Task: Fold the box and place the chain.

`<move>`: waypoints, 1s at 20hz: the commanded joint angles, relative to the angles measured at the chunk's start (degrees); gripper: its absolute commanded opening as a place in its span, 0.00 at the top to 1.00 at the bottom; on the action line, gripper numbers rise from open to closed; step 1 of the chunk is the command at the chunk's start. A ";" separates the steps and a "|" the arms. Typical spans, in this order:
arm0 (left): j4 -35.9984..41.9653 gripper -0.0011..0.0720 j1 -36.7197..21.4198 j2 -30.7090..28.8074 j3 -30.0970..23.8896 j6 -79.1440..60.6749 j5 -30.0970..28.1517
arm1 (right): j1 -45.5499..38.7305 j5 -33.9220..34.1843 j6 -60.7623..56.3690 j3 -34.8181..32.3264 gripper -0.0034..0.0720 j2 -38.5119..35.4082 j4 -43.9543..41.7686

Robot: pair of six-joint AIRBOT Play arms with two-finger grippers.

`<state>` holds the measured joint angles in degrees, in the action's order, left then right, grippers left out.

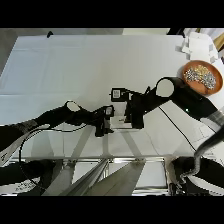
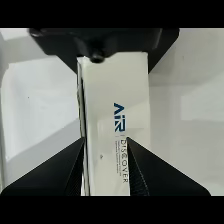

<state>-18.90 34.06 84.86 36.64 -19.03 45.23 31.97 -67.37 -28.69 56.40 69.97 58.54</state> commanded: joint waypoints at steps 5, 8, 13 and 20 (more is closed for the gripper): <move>0.02 0.45 -0.02 -0.04 -0.02 0.00 0.00 | -5.11 1.77 1.79 -2.82 0.93 -3.82 -17.75; 0.04 0.45 -0.02 -0.04 -0.02 0.00 0.00 | -7.87 5.97 5.25 -10.47 0.93 -3.82 -24.28; 0.04 0.45 -0.02 -0.04 -0.02 0.00 0.00 | -8.04 10.12 6.25 -18.08 0.93 -3.26 -24.04; 0.04 0.45 -0.02 -0.04 -0.02 0.00 0.00 | -8.04 10.84 6.71 -19.56 0.93 -3.23 -23.74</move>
<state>-18.85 34.06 84.86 36.64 -19.00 45.23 23.97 -56.90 -22.41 37.47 66.70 34.85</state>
